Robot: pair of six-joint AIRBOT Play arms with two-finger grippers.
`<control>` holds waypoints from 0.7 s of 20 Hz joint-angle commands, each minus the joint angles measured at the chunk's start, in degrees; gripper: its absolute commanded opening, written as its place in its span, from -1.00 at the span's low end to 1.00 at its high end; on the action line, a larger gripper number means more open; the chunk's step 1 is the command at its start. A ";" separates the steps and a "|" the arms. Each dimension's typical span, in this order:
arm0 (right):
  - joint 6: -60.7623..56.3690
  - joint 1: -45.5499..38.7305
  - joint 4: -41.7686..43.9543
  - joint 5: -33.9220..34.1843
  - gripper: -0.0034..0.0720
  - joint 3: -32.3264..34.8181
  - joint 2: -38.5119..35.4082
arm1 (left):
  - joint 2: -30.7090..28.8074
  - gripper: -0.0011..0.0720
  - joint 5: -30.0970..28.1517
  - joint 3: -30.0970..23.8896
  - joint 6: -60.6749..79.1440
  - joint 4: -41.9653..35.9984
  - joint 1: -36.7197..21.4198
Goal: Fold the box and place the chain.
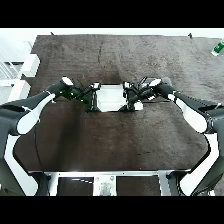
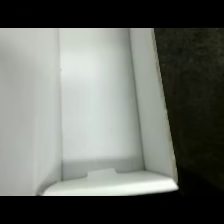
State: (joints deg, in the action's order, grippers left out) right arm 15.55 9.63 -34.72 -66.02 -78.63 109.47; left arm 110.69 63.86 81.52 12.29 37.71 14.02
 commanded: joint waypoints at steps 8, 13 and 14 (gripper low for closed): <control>-5.55 -2.93 -8.00 -1.16 0.99 -0.09 -6.51 | 0.04 0.31 0.24 -0.02 -0.26 0.68 0.04; -7.93 -5.33 -7.74 -4.52 0.99 -0.09 -12.37 | 0.02 0.31 0.24 -0.02 -0.26 0.70 0.04; -8.41 -5.31 -6.73 -5.75 0.98 -0.09 -13.09 | 0.02 0.31 0.24 -0.02 -0.26 0.70 0.04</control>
